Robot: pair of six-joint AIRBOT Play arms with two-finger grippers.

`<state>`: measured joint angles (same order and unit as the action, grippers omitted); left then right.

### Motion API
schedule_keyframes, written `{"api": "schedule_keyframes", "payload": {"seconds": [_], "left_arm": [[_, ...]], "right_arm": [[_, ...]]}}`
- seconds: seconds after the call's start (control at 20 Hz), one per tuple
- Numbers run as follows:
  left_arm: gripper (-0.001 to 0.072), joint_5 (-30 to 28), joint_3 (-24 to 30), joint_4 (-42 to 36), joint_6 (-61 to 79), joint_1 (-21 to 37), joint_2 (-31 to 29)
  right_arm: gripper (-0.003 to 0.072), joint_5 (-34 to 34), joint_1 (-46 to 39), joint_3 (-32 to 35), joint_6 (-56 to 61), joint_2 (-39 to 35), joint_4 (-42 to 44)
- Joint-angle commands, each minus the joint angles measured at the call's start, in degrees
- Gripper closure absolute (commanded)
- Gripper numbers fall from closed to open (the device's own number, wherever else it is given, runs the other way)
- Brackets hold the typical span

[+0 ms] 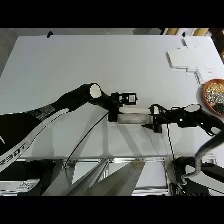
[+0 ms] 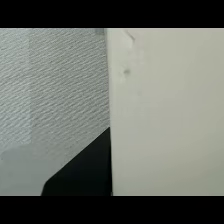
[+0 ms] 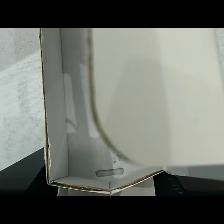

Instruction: Fold the box and place the chain.

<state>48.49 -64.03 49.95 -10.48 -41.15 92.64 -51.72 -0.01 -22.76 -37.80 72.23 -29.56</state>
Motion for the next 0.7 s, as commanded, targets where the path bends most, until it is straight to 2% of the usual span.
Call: {"api": "schedule_keyframes", "payload": {"seconds": [0.0,0.05,0.1,0.2,0.35,0.4,0.45,0.55,0.6,0.65], "left_arm": [[0.056,0.2,0.0,0.2,0.0,0.0,-0.1],[0.0343,0.3,0.0,0.5,0.0,0.0,-0.4],[0.0199,0.2,0.0,0.9,-0.1,0.1,-0.9],[0.0197,1.2,0.0,1.5,-0.5,0.5,-2.1],[0.0198,5.8,0.0,5.4,-3.4,1.7,-4.7],[0.0214,7.6,0.0,8.6,-6.5,2.3,-5.7],[0.027,9.6,0.0,11.9,-10.0,2.8,-6.9],[0.0446,13.3,0.0,18.8,-15.4,3.3,-10.3],[0.0583,14.6,0.0,20.6,-17.4,3.2,-12.2],[0.0689,15.6,0.0,20.7,-18.6,3.1,-14.0]], "right_arm": [[0.0228,0.0,0.0,0.0,0.0,0.0,0.0],[0.0228,0.0,0.0,0.0,0.0,0.0,0.0],[0.0228,0.0,0.0,0.0,0.0,0.0,0.0],[0.0228,0.0,0.0,0.0,0.0,0.0,0.0],[0.0228,0.0,0.0,0.0,0.0,0.0,0.0],[0.0228,0.0,0.0,0.0,0.0,0.0,0.0],[0.0228,0.0,0.0,0.0,0.0,0.0,0.0],[0.0228,0.0,0.0,0.0,0.0,0.0,0.0],[0.0228,0.0,0.0,0.0,0.0,0.0,0.0],[0.0228,0.0,0.0,0.0,0.0,0.0,0.0]]}}
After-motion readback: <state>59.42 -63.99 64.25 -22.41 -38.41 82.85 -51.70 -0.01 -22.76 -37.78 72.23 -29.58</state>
